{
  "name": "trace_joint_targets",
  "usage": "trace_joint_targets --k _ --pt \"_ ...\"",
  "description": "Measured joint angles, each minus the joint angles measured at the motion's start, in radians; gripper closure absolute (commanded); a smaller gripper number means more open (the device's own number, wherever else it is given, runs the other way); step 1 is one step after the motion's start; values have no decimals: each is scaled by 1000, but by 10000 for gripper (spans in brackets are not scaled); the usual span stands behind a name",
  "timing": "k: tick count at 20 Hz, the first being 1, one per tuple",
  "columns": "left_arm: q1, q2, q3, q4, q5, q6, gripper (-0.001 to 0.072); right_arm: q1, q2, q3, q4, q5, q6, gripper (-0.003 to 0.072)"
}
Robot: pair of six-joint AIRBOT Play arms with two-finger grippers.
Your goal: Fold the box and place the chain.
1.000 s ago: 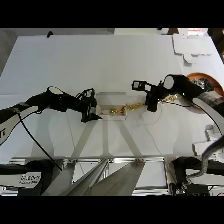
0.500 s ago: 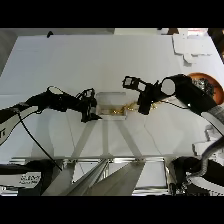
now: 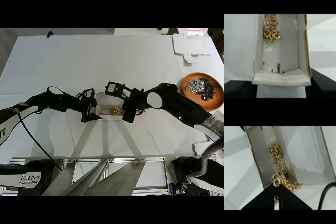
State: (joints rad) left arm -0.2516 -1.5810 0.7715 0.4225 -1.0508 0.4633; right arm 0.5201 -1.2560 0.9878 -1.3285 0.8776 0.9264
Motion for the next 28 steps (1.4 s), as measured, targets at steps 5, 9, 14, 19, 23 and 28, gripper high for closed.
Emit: trace_joint_targets --k 5,9,14,19,23,28 --pt "0 0 0 0 0 0 315 56 -82 102 2 -20 43 673" --pt "0 0 0 0 0 0 315 89 -152 174 2 -24 55 672" --pt "0 0 0 0 0 0 315 102 -193 211 3 -24 61 553" --pt "0 0 0 0 0 0 315 97 -201 219 0 2 61 433" --pt "0 0 0 0 0 0 315 67 -186 220 -2 46 61 392" --pt "0 0 0 0 0 0 315 -62 -87 217 14 134 60 345"
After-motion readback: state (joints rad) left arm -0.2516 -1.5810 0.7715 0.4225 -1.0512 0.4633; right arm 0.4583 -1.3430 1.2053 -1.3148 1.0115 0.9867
